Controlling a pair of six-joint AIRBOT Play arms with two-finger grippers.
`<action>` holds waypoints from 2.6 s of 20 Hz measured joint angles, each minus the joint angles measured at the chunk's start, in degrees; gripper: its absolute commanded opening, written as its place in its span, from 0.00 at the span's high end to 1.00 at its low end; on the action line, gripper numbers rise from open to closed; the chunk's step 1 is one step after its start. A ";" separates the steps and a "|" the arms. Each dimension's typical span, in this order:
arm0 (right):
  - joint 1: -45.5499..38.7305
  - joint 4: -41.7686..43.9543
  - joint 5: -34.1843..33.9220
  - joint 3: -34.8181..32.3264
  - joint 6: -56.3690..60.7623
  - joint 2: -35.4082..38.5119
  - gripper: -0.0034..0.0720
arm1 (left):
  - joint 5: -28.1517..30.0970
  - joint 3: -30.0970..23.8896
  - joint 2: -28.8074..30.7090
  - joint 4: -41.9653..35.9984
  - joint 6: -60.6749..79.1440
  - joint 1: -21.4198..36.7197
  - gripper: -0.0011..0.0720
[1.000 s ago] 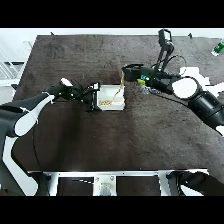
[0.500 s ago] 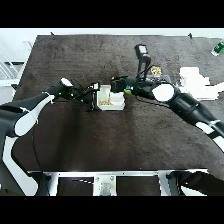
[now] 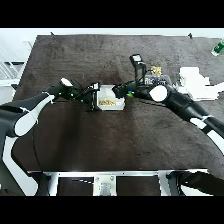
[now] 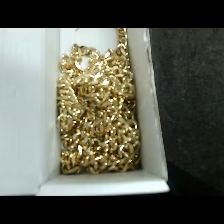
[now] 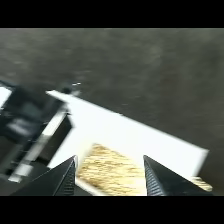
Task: Fold the box and place the chain.
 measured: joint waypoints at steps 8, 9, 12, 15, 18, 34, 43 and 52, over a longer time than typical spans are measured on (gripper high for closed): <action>-12.37 -3.15 6.88 -1.16 -25.68 1.77 0.35 | 0.00 0.00 0.00 0.02 0.02 0.00 0.41; -13.77 -1.14 7.52 -1.16 -30.25 0.85 0.39 | 0.02 0.00 0.00 0.00 0.02 0.00 0.41; -17.38 5.90 10.91 -0.63 -45.40 -3.48 0.39 | 0.00 0.00 0.00 0.00 0.02 0.00 0.41; -19.06 10.03 16.85 1.97 -56.92 -9.18 0.39 | 0.00 0.00 0.00 0.00 0.02 0.00 0.41; -19.65 11.82 21.51 5.75 -64.06 -14.23 0.38 | 0.00 0.00 0.00 0.00 0.00 0.00 0.41; -19.96 13.84 29.92 17.97 -83.14 -27.08 0.38 | 0.02 0.00 0.00 0.00 0.00 0.00 0.41; -19.12 15.87 34.25 21.88 -84.43 -32.20 0.38 | 0.02 0.00 0.00 0.00 -0.02 0.00 0.41; -18.27 15.41 35.01 22.16 -85.11 -34.58 0.81 | 0.11 0.00 0.00 0.00 -0.11 0.02 0.41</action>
